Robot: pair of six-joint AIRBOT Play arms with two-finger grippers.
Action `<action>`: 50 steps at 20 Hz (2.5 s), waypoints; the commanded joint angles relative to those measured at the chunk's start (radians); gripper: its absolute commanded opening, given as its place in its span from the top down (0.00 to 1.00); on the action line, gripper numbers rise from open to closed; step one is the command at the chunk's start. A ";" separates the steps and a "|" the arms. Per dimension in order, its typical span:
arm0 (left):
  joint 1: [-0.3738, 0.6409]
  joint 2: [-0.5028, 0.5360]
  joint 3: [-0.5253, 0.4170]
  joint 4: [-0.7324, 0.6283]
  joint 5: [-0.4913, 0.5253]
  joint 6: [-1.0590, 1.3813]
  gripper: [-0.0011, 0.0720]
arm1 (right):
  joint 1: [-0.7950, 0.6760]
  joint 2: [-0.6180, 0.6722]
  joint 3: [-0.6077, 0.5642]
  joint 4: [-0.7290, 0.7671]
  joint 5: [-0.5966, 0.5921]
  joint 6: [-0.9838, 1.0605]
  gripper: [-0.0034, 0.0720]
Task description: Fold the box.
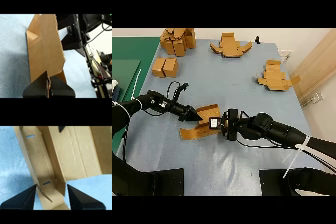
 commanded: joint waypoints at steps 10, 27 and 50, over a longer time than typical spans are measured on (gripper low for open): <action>-0.001 0.000 0.000 0.010 0.009 0.000 0.96 | -0.116 -0.110 0.067 0.409 -0.137 -0.458 0.18; -0.002 0.000 0.000 0.009 0.035 -0.004 0.96 | -0.132 -0.223 0.155 0.504 -0.243 -0.515 0.39; -0.111 0.552 -0.055 0.347 0.144 -0.266 0.97 | -0.131 -0.227 0.155 0.485 -0.295 -0.254 0.69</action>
